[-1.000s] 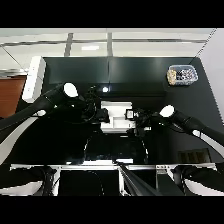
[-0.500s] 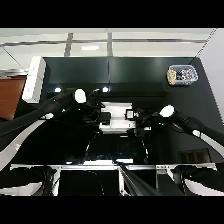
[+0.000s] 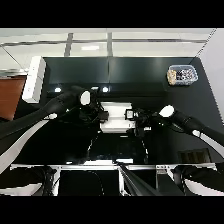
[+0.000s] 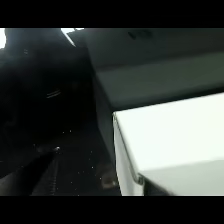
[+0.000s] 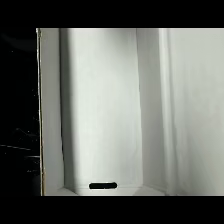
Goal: Fold the box and place the chain.
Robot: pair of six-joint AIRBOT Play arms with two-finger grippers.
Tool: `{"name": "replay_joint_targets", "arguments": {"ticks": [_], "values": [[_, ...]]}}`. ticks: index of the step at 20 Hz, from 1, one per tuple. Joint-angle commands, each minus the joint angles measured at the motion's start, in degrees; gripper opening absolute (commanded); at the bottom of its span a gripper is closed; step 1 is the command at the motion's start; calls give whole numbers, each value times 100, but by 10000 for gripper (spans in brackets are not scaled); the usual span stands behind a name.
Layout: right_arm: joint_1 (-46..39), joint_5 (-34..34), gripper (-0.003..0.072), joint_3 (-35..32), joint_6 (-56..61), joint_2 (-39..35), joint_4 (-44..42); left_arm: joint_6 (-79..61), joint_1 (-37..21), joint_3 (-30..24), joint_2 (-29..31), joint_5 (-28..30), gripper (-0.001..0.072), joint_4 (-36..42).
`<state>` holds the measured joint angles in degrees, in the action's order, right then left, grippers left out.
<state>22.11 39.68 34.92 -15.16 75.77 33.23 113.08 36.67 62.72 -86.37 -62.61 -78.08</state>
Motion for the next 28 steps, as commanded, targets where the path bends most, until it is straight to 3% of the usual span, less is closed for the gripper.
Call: {"name": "replay_joint_targets", "arguments": {"ticks": [1,3,5,12,13,15,16,17,18,22,23,25,28], "values": [[4,11,394,0,-2,4,4,811,332,138,-4,98,555,-549],[4,9,394,0,-2,4,4,1191,494,138,-28,190,552,-697],[4,11,394,0,-2,4,4,1381,575,138,-101,212,480,-697],[4,9,393,0,-2,4,7,1716,588,153,-291,-122,480,-673],[4,9,393,0,-2,4,7,1738,588,177,-293,-114,453,-675],[4,11,394,0,-2,4,7,1738,588,243,-293,-68,268,-673],[7,11,393,0,-2,4,7,1738,590,280,-293,-57,254,-673],[4,11,393,0,-2,4,7,1735,588,315,-293,-52,121,-673],[7,11,393,0,-2,4,7,1731,590,348,-293,-44,52,-671],[7,11,393,0,-2,4,7,1725,590,396,-293,-46,42,-647],[4,11,393,0,-2,4,7,1722,590,396,-293,-55,108,-645],[7,11,394,0,-2,4,7,1725,588,396,-293,-59,573,-557],[7,11,393,0,-2,4,7,1729,588,396,-293,-81,588,-551]]}}
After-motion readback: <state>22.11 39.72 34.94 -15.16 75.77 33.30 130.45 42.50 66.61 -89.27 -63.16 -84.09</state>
